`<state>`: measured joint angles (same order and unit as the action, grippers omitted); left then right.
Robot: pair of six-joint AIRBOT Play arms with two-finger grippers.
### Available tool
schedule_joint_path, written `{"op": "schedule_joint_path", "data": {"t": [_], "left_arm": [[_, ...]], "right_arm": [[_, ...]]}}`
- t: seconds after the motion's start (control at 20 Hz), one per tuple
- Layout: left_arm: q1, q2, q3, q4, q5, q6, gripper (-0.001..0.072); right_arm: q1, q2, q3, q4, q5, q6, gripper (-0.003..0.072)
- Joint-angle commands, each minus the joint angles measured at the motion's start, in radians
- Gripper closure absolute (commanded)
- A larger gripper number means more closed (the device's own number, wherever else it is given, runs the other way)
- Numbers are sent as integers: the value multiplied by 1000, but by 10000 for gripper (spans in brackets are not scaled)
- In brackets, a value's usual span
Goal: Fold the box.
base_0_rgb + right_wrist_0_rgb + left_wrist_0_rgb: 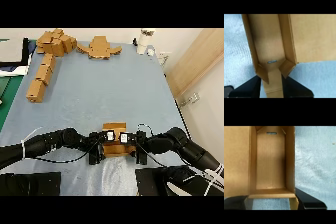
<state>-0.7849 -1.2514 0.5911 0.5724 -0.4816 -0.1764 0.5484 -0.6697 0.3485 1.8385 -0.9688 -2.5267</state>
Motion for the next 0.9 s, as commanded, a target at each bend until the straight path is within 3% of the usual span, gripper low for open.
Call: {"op": "schedule_joint_path", "data": {"t": [0.0, 0.2, 0.5, 0.7, 0.85], "left_arm": [[1, 0, 0, 0, 0, 0, 307], [1, 0, 0, 0, 0, 0, 307], [1, 0, 0, 0, 0, 0, 307], [1, 0, 0, 0, 0, 0, 307], [1, 0, 0, 0, 0, 0, 307]], "right_arm": [[0, 6, 1, -11, -21, 61, 308], [-1, 57, 27, -100, -144, 225, 308], [0, 76, 34, -133, -158, 267, 308], [0, 61, 32, -122, -40, 169, 307], [0, 58, 32, -27, 11, 106, 306]]}}
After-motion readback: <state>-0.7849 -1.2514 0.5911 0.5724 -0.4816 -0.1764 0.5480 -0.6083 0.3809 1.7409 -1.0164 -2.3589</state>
